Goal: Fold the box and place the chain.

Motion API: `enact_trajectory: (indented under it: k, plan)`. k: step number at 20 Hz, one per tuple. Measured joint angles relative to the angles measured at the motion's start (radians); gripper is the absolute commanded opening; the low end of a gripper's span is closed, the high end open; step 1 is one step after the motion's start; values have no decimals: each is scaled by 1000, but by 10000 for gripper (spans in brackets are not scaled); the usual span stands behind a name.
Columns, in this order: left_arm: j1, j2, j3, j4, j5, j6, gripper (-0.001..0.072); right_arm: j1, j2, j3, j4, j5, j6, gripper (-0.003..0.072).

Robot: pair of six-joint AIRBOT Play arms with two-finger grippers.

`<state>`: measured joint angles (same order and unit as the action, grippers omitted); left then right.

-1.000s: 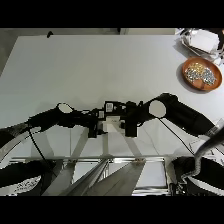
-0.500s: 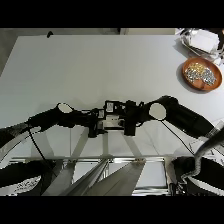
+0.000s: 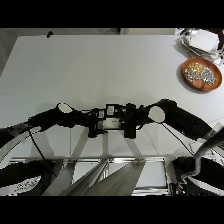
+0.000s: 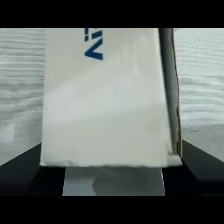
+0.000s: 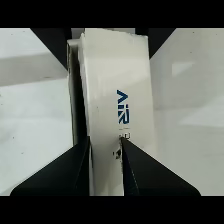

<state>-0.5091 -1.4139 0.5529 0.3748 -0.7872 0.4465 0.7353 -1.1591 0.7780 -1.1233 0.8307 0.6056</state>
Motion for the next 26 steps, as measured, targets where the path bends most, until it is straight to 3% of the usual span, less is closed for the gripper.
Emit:
enact_trajectory:
  k: [5, 9, 11, 13, 21, 22, 23, 24, 25, 26]
  plan:
    - [0, 0, 0, 0, -2, 0, 211, 14, 0, -10, 0, 10, 0, 313]
    - [0, 0, 0, 0, -2, 0, 211, 18, 2, -11, 16, 10, 0, 326]
    - [0, 0, 0, 0, -2, 0, 211, 18, 6, -12, 28, 0, 0, 374]
    - [0, 0, 0, 0, -2, 0, 211, 18, 12, -12, 47, -18, 0, 473]
    - [0, 0, 0, 0, -3, -1, 211, 6, 72, -12, 95, -29, 0, 481]
    - [0, 0, 0, 0, -3, -1, 211, -5, 90, -12, 105, -21, 0, 457]
    - [0, 0, 0, 0, -3, -1, 211, -21, 108, -12, 117, -9, -1, 289]
    - [0, 0, 0, 0, -3, -1, 211, -43, 126, -12, 133, 9, -3, 60]
    - [0, 0, 0, 0, -3, -1, 211, -67, 140, -12, 149, 27, -5, 13]
    - [0, 0, 0, 0, -3, -1, 211, -96, 150, -14, 170, 48, -16, 13]
